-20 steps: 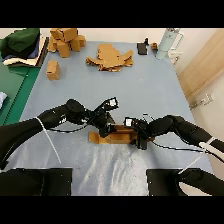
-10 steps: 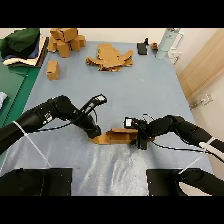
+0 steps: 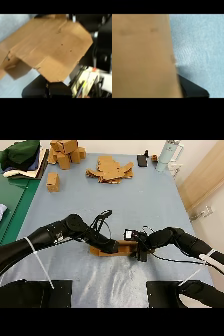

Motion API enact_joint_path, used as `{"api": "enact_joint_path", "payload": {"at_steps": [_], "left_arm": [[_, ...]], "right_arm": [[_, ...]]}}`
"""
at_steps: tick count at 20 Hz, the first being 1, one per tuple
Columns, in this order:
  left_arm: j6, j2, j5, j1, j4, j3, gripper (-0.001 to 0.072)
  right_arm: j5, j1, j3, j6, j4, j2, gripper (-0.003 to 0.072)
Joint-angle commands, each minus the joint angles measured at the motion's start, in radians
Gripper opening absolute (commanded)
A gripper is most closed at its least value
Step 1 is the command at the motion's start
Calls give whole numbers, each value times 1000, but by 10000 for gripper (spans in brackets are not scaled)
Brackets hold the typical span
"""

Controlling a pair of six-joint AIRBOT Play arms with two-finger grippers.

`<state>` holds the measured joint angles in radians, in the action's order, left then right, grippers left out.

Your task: Fold the box.

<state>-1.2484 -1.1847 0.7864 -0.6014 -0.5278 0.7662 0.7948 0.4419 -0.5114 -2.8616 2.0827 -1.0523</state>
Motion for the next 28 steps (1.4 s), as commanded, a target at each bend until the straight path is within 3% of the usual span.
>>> {"api": "enact_joint_path", "payload": {"at_steps": [1,4,7,14,20,24,28], "left_arm": [[-34,-36,-230,-10,115,2,14],[-35,-36,-335,32,128,2,14],[-35,-50,-367,56,122,2,13],[-55,-217,-264,61,109,30,11],[-107,-262,-220,65,43,88,11],[-97,-242,-123,126,23,92,12],[-13,-101,-93,180,22,93,11]], "right_arm": [[0,1,0,0,0,-1,509],[0,1,0,0,0,-1,510],[0,1,0,0,0,-1,510],[0,1,0,0,0,-1,510],[0,1,0,0,0,-1,510],[0,1,0,0,0,-1,509],[0,1,0,0,0,-1,510]]}}
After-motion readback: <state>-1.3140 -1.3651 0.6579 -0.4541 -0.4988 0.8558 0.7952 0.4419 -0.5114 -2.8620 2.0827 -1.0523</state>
